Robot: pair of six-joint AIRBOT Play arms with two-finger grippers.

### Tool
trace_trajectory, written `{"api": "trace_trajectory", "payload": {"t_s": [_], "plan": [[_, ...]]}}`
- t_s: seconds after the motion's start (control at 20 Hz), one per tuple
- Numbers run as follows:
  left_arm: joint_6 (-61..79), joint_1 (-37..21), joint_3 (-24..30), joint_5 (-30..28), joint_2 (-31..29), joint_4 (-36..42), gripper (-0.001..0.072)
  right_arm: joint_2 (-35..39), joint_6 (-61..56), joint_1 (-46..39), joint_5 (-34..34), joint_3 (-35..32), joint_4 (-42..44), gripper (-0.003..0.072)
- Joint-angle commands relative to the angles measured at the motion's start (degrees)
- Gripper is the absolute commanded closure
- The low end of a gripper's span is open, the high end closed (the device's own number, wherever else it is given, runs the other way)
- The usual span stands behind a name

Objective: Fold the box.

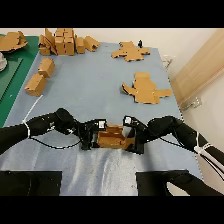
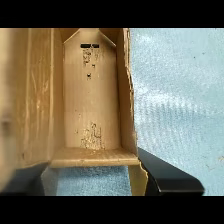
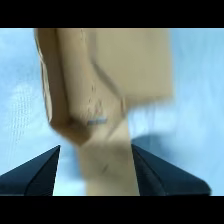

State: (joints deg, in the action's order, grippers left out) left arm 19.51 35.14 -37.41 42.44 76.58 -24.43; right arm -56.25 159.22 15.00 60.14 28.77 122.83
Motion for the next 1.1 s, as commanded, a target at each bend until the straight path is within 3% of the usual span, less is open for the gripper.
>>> {"api": "trace_trajectory", "payload": {"t_s": [0.0, 0.15, 0.45, 0.5, 0.55, 0.6, 0.85, 0.9, 0.95, 1.05], "plan": [[-0.02, 0.00, -0.02, -0.07, -0.02, -0.02, 0.0306, 3.67, -24.68, -3.34, 8.13, 0.07, 0.46, -0.0019], [-0.02, 0.00, -0.02, -0.07, -0.02, -0.02, 0.0306, 6.10, -41.79, -3.34, 9.38, 0.07, 3.72, -0.0018], [-0.02, 0.00, -0.02, -0.04, -0.02, -0.02, 0.0306, 6.58, -54.58, -3.34, 9.16, 0.07, 4.11, -0.0001], [-0.04, 0.02, -0.02, -0.04, -0.02, -0.02, 0.0306, 6.56, -56.39, -3.34, 9.33, 0.07, 5.20, 0.0061], [-0.02, 0.00, -0.02, -0.04, -0.02, -0.02, 0.0306, 6.58, -56.39, -3.32, 9.35, 0.07, 7.19, 0.0259], [-0.02, 0.00, -0.02, -0.04, -0.02, -0.02, 0.0306, 6.58, -56.37, -3.32, 8.98, 0.07, 9.22, 0.0409], [-0.04, 0.00, -0.02, -0.04, -0.02, -0.02, 0.0306, 6.56, -59.32, -3.10, 4.17, 0.09, 13.73, 0.0431], [-0.02, 0.02, -0.02, -0.04, -0.02, -0.02, 0.0306, 6.56, -59.34, -3.10, 3.87, 0.09, 14.60, 0.0469], [-0.02, 0.00, -0.02, -0.04, -0.02, -0.02, 0.0306, 6.56, -59.36, -3.10, 3.61, 0.09, 15.47, 0.0690], [-0.02, 0.00, -0.02, -0.04, -0.02, -0.02, 0.0306, 6.56, -59.39, -3.10, 1.73, 0.09, 18.03, 0.0683]]}}
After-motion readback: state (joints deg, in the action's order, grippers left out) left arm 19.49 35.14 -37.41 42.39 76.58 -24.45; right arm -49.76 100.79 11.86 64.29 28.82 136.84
